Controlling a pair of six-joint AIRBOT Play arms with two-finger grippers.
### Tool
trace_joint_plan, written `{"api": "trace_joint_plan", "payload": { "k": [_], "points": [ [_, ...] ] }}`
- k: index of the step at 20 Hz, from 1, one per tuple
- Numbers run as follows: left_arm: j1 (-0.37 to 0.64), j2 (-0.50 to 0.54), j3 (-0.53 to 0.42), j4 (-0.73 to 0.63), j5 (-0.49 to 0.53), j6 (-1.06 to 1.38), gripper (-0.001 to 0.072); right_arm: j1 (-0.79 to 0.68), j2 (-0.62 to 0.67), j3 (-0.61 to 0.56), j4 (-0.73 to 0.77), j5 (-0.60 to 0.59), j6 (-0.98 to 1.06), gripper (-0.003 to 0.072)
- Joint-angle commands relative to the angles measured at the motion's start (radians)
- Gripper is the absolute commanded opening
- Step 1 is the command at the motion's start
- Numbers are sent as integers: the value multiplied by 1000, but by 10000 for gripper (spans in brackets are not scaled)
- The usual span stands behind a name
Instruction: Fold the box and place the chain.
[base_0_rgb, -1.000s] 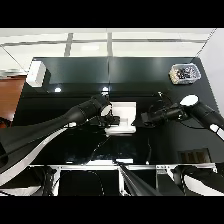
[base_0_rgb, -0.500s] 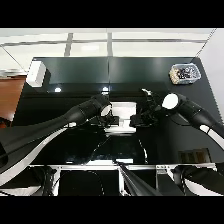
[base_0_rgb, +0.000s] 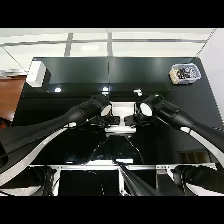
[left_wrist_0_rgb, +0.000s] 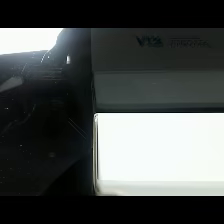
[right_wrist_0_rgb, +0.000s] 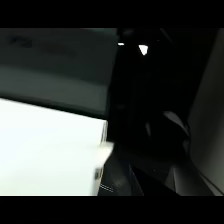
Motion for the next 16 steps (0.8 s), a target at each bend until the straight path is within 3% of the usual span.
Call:
{"api": "trace_joint_plan", "payload": {
  "k": [1, 6, 7, 8, 9, 10, 16],
  "points": [
    [0, 0, 1, -1, -2, 10, 31, 21, -30, 12, -50, 22, 103, 357],
    [0, 0, 1, -5, -2, 10, 31, 21, -55, 12, -34, 16, 144, 357],
    [0, 0, 1, -5, -2, 9, 31, 21, -64, 12, -19, 14, 143, 318],
    [0, 0, 1, -6, -2, 10, 31, 21, -70, 12, -3, 11, 143, 161],
    [0, 1, 1, -6, -2, 9, 31, 21, -70, 12, 3, 2, 143, 119],
    [0, 1, 1, -8, -2, 9, 31, 21, -70, 12, 3, 0, 143, 23],
    [0, 1, 1, -8, -1, 9, 31, 21, -70, 12, 2, -1, 143, 21]
  ]
}}
